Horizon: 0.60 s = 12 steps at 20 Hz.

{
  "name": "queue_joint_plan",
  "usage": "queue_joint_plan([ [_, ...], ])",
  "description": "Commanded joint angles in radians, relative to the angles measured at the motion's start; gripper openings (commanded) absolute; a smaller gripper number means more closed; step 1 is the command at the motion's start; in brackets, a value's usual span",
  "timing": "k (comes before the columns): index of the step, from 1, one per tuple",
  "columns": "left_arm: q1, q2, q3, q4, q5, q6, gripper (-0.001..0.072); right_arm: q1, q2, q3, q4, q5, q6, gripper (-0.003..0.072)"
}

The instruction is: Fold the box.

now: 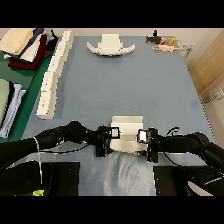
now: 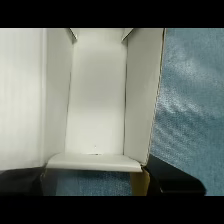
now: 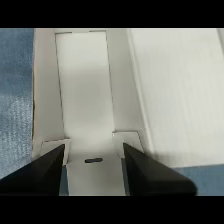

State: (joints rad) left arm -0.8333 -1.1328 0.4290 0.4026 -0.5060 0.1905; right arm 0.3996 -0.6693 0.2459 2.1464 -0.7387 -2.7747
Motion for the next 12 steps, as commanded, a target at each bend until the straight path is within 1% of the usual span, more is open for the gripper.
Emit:
queue_joint_plan([
  [1,0.0,0.0,0.0,0.0,0.001,0.0,0.0596,0.002,0.003,0.008,-0.024,-0.018,0.024,0.0495],
  [2,0.0,0.0,0.0,0.0,0.001,0.0,0.0596,0.001,0.011,0.024,-0.061,-0.041,0.098,0.0365],
  [4,0.0,0.0,0.0,0.0,0.001,0.0,0.0596,0.001,0.029,0.067,-0.2,-0.1,0.324,0.017],
  [5,0.0,0.0,0.0,0.0,0.001,0.0,0.0596,0.001,0.039,0.091,-0.286,-0.143,0.45,0.0043],
  [6,0.0,0.0,0.0,0.0,0.001,0.0,0.0596,0.001,0.047,0.114,-0.366,-0.189,0.578,0.0004],
  [9,0.0,0.0,0.0,0.0,0.001,0.0,0.0596,0.0,0.063,0.204,-0.621,-0.358,1.009,0.0003],
  [12,0.0,0.0,0.0,0.0,0.001,0.0,0.0596,-0.028,0.083,0.291,-0.926,-0.528,1.535,0.0003],
])
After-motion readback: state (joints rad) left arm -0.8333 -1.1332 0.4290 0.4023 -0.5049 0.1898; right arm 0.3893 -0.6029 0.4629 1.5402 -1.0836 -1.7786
